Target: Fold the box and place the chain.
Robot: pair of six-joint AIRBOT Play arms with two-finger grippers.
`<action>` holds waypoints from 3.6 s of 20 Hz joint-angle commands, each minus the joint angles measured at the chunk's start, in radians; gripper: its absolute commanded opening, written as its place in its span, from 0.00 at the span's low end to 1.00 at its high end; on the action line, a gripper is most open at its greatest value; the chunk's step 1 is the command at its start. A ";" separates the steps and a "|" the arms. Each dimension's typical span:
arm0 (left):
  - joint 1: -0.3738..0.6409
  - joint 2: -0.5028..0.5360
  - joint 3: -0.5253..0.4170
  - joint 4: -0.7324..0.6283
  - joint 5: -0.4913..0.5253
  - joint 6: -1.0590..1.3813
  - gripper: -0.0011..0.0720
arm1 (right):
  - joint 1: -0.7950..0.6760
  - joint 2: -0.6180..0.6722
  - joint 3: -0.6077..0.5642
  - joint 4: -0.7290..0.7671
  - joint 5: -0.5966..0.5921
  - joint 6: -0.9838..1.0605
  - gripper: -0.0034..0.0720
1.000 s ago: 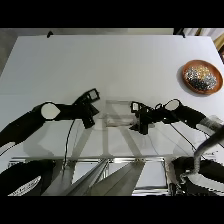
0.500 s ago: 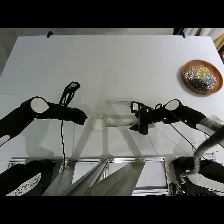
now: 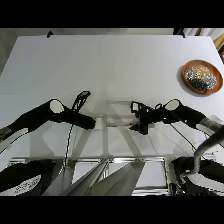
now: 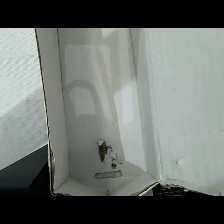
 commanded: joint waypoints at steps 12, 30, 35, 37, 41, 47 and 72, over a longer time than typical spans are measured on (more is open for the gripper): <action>-0.050 0.061 0.003 -0.179 0.044 0.026 0.41 | 0.001 0.001 0.000 0.000 0.000 0.000 0.58; -0.123 0.086 0.035 -0.156 0.110 -0.060 0.75 | 0.001 0.001 0.000 0.000 0.000 0.000 0.58; -0.177 0.076 0.067 -0.037 0.152 -0.208 0.75 | 0.001 0.001 0.000 0.000 0.000 0.000 0.58; -0.195 0.060 0.100 0.008 0.153 -0.269 0.76 | 0.001 0.001 0.000 0.000 0.000 0.000 0.58; -0.229 0.021 0.157 0.081 0.159 -0.332 0.80 | 0.001 0.001 0.000 0.000 0.000 0.000 0.58; -0.254 0.016 0.164 0.148 0.156 -0.394 0.80 | 0.001 0.001 0.000 0.000 0.000 0.000 0.58; -0.276 -0.049 0.301 0.355 -0.042 -0.614 0.79 | 0.001 0.001 0.000 0.000 0.000 0.000 0.58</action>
